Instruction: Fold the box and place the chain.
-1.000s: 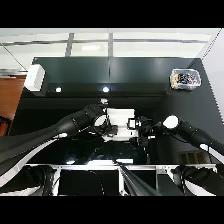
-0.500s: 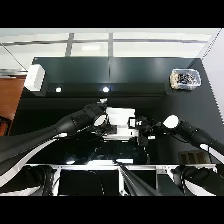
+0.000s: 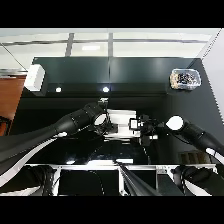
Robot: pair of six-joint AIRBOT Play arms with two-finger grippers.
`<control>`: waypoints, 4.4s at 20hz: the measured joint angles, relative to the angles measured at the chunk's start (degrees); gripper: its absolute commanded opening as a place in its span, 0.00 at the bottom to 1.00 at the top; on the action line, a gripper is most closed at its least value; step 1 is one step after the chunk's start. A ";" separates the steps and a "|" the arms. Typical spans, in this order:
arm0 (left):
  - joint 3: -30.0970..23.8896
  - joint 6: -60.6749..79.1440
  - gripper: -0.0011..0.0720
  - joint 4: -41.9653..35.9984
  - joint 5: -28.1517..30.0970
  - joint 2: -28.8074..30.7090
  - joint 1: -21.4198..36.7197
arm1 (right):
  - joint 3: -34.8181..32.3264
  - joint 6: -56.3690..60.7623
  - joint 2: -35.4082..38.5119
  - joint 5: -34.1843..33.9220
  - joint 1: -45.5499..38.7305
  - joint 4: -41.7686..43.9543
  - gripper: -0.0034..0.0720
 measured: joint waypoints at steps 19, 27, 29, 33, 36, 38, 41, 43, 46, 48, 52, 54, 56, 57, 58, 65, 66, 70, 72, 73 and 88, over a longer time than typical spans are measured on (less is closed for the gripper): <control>0.94 -0.07 0.05 4.24 -1.42 -1.16 0.28 | -0.48 2.82 1.60 0.85 0.00 -1.73 0.62; 0.94 -0.07 0.05 4.26 -1.22 -1.16 0.28 | -1.27 5.79 1.57 3.19 0.00 -1.29 0.21; 0.94 -0.02 0.05 4.33 -1.09 -1.16 0.28 | -1.29 5.99 1.57 3.21 0.00 -0.11 0.21; 0.94 -0.17 0.05 4.44 -0.85 -1.16 0.28 | -1.29 6.34 1.57 1.31 0.39 4.44 0.22; 0.94 -0.15 0.05 4.39 -0.94 -1.16 0.28 | -1.31 6.34 1.57 -0.52 1.99 5.95 0.22; 0.94 -0.04 0.05 4.31 -0.98 -1.16 0.28 | -1.31 6.32 1.57 -1.22 2.86 6.47 0.22; 0.94 0.00 0.05 4.26 -0.96 -1.16 0.28 | -1.31 6.32 1.57 -2.19 3.48 6.86 0.22; 0.94 0.00 0.05 4.26 -0.94 -1.16 0.28 | -1.31 6.32 1.57 -2.69 3.65 7.08 0.21; 0.94 -0.02 0.05 4.07 -0.94 -1.16 0.28 | -1.31 6.32 1.27 -2.97 3.78 7.34 0.22; 0.94 -0.04 0.05 3.78 -0.81 -1.16 0.28 | -1.31 6.32 0.72 -3.15 3.96 7.63 0.22; 0.94 -0.07 0.05 3.39 -0.02 -1.18 0.28 | -1.31 6.32 -0.33 -3.78 4.13 9.64 0.21; 0.94 -0.15 0.05 3.26 0.13 -1.18 0.28 | -1.31 6.32 -0.59 -4.39 4.13 10.64 0.21; 0.94 -0.17 0.05 3.17 0.26 -1.18 0.28 | -1.31 6.34 -0.68 -4.85 4.13 11.17 0.22; 0.94 -0.15 0.05 3.15 0.26 -1.18 0.28 | -1.31 6.34 -0.72 -5.03 4.13 11.39 0.21; 0.94 -0.15 0.05 3.15 0.35 -1.16 0.28 | -1.31 6.34 -0.74 -5.14 4.13 11.56 0.21; 0.94 -0.15 0.05 3.17 0.42 -1.18 0.28 | -1.31 6.43 -0.79 -6.23 4.13 11.80 0.44; 0.94 -0.15 0.05 3.10 0.44 -1.16 0.28 | -1.31 6.38 -0.79 -6.32 4.13 11.80 0.55; 0.94 -0.13 0.05 3.19 0.31 -1.18 0.28 | -1.31 6.38 -0.79 -6.69 4.13 11.74 0.13; 0.94 -0.09 0.05 3.08 0.37 -1.16 0.28 | -1.16 7.69 -0.66 -6.62 4.00 12.26 0.06; 0.94 -0.09 0.05 2.99 0.48 -1.16 0.28 | -0.96 9.68 -0.37 -6.64 3.58 12.52 0.06; 0.94 -0.02 0.05 2.73 0.15 -1.16 0.28 | 1.86 71.73 4.96 20.02 -44.06 -7.87 0.06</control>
